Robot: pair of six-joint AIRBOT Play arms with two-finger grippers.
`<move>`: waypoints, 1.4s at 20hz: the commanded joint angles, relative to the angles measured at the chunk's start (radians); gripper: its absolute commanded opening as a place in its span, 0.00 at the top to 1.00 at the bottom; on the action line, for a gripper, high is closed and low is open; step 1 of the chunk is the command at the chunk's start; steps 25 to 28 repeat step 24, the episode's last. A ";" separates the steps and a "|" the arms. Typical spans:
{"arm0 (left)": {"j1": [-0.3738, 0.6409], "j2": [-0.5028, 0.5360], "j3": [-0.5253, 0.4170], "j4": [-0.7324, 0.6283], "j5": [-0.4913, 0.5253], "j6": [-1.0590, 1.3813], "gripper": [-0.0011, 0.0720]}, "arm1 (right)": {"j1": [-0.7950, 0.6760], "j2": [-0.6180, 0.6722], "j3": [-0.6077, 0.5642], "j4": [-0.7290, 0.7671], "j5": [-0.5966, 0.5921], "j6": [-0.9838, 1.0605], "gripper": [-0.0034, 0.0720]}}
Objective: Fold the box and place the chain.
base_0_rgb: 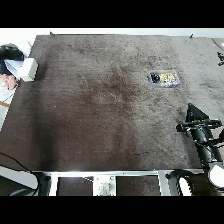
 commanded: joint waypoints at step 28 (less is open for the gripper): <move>-0.003 1.667 -1.586 -0.744 0.401 0.702 0.98 | 0.000 0.000 0.000 0.000 -0.007 0.000 0.94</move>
